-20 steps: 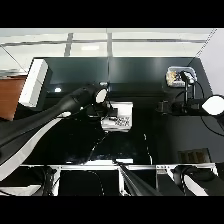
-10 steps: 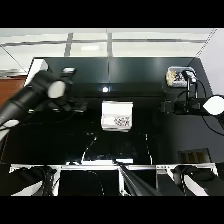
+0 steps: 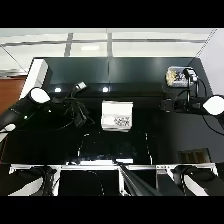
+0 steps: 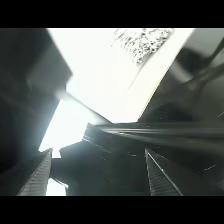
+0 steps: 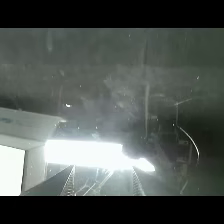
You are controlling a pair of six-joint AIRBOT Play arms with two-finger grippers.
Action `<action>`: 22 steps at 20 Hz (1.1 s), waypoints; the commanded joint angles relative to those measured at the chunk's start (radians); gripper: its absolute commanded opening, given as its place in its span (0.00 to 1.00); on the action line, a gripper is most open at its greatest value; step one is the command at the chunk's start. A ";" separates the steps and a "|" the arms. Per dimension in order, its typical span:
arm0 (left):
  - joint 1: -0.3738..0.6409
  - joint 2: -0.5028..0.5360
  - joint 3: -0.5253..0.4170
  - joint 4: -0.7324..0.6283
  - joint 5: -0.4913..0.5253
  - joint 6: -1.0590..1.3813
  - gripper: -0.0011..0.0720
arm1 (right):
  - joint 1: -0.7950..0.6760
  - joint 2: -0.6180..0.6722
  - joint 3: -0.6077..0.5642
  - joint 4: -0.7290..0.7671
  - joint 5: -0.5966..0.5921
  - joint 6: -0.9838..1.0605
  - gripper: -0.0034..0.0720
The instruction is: Fold the box and place the chain.
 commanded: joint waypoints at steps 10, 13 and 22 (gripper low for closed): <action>-0.039 -0.194 0.040 -0.120 0.088 0.560 0.99 | 0.002 -0.001 0.000 0.007 -0.023 0.026 0.57; -0.050 -0.211 0.053 -0.116 0.087 0.562 0.98 | 0.002 -0.001 0.000 0.007 -0.022 0.026 0.57; -0.084 -0.262 0.053 -0.158 0.063 0.562 0.98 | 0.002 -0.001 0.000 0.056 -0.047 0.026 0.57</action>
